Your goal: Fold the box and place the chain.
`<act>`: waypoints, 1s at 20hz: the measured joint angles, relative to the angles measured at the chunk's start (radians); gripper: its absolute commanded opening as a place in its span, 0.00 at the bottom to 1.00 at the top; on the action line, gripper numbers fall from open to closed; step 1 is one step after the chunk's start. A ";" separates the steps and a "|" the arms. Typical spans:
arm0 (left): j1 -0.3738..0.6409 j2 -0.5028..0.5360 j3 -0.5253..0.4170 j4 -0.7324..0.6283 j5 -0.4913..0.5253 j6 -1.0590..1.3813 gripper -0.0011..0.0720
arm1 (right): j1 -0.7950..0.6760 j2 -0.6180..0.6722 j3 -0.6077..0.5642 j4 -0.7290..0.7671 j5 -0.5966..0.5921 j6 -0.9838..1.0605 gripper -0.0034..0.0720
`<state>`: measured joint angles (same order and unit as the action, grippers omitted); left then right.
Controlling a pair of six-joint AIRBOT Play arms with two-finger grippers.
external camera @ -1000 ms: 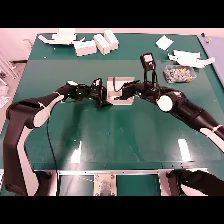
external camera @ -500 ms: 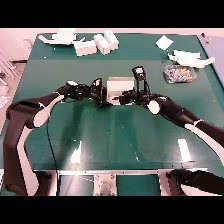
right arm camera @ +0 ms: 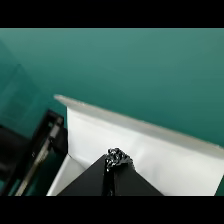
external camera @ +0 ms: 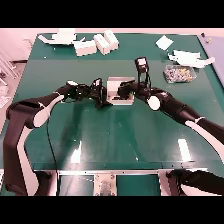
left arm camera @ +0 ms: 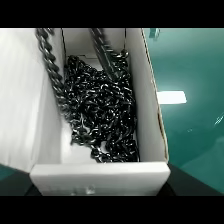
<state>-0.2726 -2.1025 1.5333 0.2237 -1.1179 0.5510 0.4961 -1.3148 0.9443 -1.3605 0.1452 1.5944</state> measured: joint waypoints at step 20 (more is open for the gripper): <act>0.000 0.000 0.000 0.000 0.001 0.000 0.40 | -0.037 -0.027 -0.022 -0.012 0.048 -0.010 0.53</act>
<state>-0.2726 -2.1025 1.5333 0.2234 -1.1168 0.5510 0.4595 -1.3415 0.9222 -1.3727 0.1928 1.5841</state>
